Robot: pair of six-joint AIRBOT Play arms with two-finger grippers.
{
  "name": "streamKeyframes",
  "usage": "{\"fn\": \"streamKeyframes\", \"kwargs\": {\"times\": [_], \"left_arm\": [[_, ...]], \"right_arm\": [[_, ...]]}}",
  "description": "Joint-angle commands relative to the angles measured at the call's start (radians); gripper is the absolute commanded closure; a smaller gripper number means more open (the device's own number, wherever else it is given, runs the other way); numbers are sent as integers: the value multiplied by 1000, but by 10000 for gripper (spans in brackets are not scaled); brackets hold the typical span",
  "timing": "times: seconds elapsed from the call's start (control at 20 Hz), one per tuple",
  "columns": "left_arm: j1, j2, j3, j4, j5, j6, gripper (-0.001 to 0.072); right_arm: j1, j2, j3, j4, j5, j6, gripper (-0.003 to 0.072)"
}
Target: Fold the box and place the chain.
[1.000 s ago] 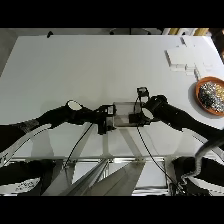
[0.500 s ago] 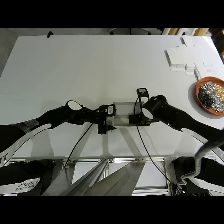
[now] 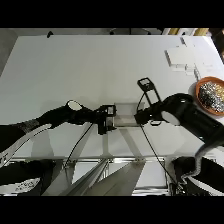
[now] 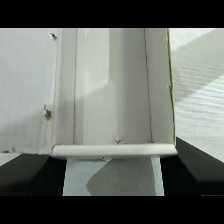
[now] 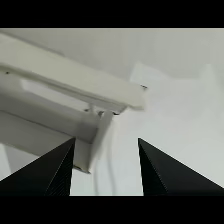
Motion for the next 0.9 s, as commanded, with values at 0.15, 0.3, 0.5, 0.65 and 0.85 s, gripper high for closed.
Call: {"fn": "streamKeyframes", "kwargs": {"times": [0.15, 0.3, 0.5, 0.65, 0.85], "left_arm": [[0, 0, 0, 0, 1, 0, 499], [0, 0, 0, 1, 0, 0, 499], [0, 0, 0, 0, 0, 0, 499], [0, 0, 0, 0, 1, 0, 499], [0, 0, 0, 0, 1, 0, 499]], "right_arm": [[-303, 215, 14, -210, 16, -264, 253], [-611, 188, 13, -206, -95, -332, 254], [-906, 98, 13, -161, -262, -316, 258], [-951, 7, 13, -158, -330, -328, 277], [-951, -113, 13, -180, -366, -332, 342]]}}
